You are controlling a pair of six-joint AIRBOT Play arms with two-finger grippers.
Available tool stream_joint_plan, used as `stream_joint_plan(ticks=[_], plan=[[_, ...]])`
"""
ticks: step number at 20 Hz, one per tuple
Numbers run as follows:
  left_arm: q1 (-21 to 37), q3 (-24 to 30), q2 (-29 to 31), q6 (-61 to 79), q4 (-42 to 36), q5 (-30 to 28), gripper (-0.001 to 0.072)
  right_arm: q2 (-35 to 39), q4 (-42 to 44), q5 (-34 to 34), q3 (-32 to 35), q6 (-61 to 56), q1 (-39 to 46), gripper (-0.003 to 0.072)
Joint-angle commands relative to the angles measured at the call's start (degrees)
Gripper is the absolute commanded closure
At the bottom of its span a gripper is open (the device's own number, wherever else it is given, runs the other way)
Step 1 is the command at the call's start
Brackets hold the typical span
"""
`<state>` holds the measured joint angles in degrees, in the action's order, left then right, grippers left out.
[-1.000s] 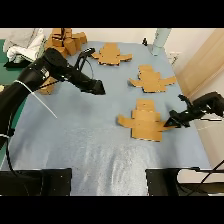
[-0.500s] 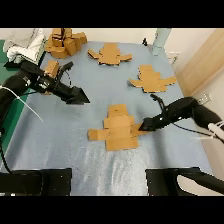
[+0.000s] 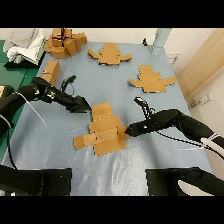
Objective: Fold the box.
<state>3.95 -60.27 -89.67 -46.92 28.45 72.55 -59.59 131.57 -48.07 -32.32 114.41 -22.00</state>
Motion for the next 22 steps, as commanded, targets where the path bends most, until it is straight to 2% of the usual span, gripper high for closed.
stream_joint_plan(ticks=[1, 5, 6, 7, 8, 13, 15, 22], plan=[[-4.66, 0.11, -4.66, 2.91, -1.03, -2.71, 0.015, 0.15, 0.07, 1.7, 0.13, -0.11, -1.29, 0.0685], [-8.92, -1.73, -6.29, 7.67, -3.78, 0.24, 0.0151, 0.15, -0.42, 1.09, 0.15, 0.07, -1.29, 0.0684], [-8.96, -2.16, -6.29, 8.24, -3.8, 1.73, 0.0203, 0.13, -0.63, 1.11, 0.15, 0.09, -1.29, 0.0685], [-8.83, -2.67, -6.29, 8.7, -3.8, 2.69, 0.0342, 0.13, -0.85, 1.14, 0.15, 0.09, -1.29, 0.0685], [-8.81, -3.06, -6.29, 8.66, -3.96, 2.93, 0.0376, 0.13, -0.87, 1.14, 0.15, 0.11, -1.29, 0.0685], [-8.85, -4.98, -6.29, 8.83, -3.89, 2.62, 0.0378, 0.13, -0.87, 1.07, 0.15, 0.09, -1.29, 0.0685], [-8.85, -5.05, -6.32, 9.14, -3.54, 2.84, 0.0542, 0.13, -1.11, 1.09, 0.15, 0.09, -1.29, 0.0685], [-8.85, -5.4, -6.29, 10.08, 1.01, 4.57, 0.0543, -0.02, -1.92, 1.11, 0.15, 0.07, -1.25, 0.0684]])
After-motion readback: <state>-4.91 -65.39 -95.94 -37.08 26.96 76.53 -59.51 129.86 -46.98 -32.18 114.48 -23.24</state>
